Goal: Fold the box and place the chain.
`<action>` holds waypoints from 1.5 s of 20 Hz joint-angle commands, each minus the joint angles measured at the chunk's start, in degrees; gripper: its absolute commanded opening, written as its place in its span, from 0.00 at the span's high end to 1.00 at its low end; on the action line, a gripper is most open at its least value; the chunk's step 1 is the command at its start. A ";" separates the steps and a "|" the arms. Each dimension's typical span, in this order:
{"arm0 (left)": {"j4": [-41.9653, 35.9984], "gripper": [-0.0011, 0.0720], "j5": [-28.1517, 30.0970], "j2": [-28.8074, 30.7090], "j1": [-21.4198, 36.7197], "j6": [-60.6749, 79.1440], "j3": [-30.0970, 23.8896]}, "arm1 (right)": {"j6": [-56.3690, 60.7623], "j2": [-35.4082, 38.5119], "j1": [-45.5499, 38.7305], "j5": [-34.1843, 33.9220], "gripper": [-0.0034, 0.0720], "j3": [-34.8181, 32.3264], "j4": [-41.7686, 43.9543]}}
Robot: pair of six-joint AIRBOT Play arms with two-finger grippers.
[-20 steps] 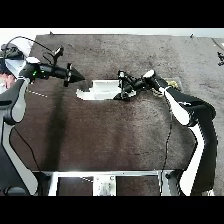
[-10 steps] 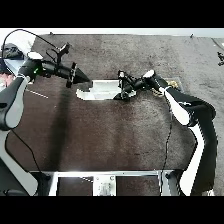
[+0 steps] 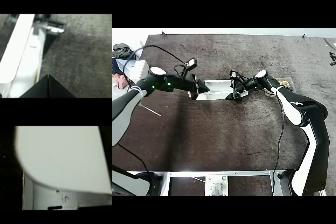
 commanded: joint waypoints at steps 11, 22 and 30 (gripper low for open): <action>-2.56 0.97 12.46 -12.59 -1.79 -9.53 17.09 | 0.02 0.00 -0.02 0.00 0.48 0.00 0.02; 0.55 0.97 10.40 -17.75 -2.03 -11.15 17.33 | 0.02 0.00 -0.02 0.00 0.48 0.00 0.02; 0.52 0.98 9.86 -14.91 -1.03 -9.29 17.64 | 0.02 0.00 -0.02 0.00 0.48 0.00 0.02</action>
